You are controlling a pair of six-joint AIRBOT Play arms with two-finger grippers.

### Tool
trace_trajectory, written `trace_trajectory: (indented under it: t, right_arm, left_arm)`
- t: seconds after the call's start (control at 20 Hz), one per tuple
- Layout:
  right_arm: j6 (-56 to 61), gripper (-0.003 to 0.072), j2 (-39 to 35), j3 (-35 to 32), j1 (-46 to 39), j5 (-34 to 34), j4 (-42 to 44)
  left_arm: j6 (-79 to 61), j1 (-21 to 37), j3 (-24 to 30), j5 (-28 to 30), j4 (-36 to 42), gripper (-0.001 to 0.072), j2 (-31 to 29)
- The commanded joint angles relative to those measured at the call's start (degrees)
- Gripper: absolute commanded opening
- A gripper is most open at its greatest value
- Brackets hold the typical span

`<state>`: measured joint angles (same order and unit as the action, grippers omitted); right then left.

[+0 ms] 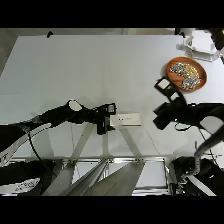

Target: Fold the box and place the chain.

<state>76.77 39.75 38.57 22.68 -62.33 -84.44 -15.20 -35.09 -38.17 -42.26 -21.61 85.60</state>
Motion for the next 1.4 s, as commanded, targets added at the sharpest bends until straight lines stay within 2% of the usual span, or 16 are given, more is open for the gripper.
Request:
trace_trajectory:
  t: [0.0, 0.2, 0.35, 0.55, 0.75, 0.8, 0.85, 0.9, 0.95, 1.1, 1.35]
  right_arm:
    - [7.08, -0.0001, 1.29, 1.18, -13.46, -15.04, -6.34]
    - [5.16, 0.0000, 5.18, 0.09, -28.63, -13.40, -6.05]
    - [3.85, 0.0001, 10.62, -1.73, -36.02, -13.35, -4.07]
    - [3.74, 0.0002, 17.33, -2.54, -37.99, -13.22, 0.00]
    - [3.72, 0.0006, 18.64, -2.54, -37.97, -11.30, 4.13]
    - [3.69, 0.0006, 18.64, -2.54, -37.97, -11.08, 4.20]
    - [3.69, 0.0006, 18.64, -2.54, -37.99, -10.99, 4.15]
    - [3.63, 0.0006, 18.64, -2.54, -37.97, -10.80, 4.15]
    - [3.39, 0.0006, 18.64, -2.54, -37.97, -10.51, 4.15]
    - [2.62, 0.0006, 18.64, -2.54, -37.97, -9.94, 5.46]
    - [2.19, 0.0006, 18.64, -2.54, -37.97, -9.44, 7.26]
  left_arm:
    - [0.00, -0.02, 0.00, 0.02, 0.20, 0.0412, -0.02]
    - [0.00, 0.00, 0.00, 0.00, 0.17, 0.0412, -0.02]
    - [0.00, -0.02, 0.00, 0.00, 0.17, 0.0413, -0.02]
    - [0.17, 0.00, 0.00, 0.00, 0.20, 0.0413, -0.02]
    - [0.17, -0.02, 0.00, -0.22, 0.20, 0.0409, -0.02]
    - [0.17, 0.00, 0.00, -0.20, 0.17, 0.0361, -0.02]
    - [0.17, 0.00, 0.00, -0.22, 0.17, 0.0231, -0.04]
    - [0.15, -0.02, 0.00, -0.22, 0.17, 0.0036, -0.09]
    - [0.02, 0.00, -0.02, -0.09, 0.26, 0.0005, -0.17]
    - [0.13, 0.00, -0.02, 0.04, 0.31, 0.0003, -1.64]
    - [0.22, 0.20, -0.02, 2.29, 0.28, 0.0002, -9.81]
